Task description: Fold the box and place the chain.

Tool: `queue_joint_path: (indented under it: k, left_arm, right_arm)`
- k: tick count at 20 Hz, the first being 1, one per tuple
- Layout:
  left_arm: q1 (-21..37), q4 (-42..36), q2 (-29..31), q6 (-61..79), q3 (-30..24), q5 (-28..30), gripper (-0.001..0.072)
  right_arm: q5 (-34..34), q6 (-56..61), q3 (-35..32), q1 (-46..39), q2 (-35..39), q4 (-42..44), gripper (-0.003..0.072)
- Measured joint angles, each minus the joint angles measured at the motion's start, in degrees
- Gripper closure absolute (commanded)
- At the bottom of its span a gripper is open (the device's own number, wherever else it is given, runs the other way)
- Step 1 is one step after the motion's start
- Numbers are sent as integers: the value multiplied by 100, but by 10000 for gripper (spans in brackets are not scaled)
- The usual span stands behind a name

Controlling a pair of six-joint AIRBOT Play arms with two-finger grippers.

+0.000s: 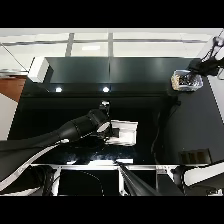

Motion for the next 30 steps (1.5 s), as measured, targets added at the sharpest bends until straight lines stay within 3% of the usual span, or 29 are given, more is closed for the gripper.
queue_joint_path:
  k: [12, 16, 23, 30]
  left_arm:
    - [0, -2, 0, 2, 0, -2, 679]
    - [0, -2, 0, 2, 0, -13, 679]
    - [0, -2, 0, 0, -2, -15, 679]
    - [0, -2, 0, 0, 0, -15, 679]
  right_arm:
    - [1078, -1325, 61, 13, 3075, 1029, 646]
    - [1432, -1698, -210, 13, 4162, 1644, 646]
    - [1965, -2155, -1825, 26, 5764, 2704, 646]
    - [2588, -2577, -3388, 874, 6203, 3934, 646]
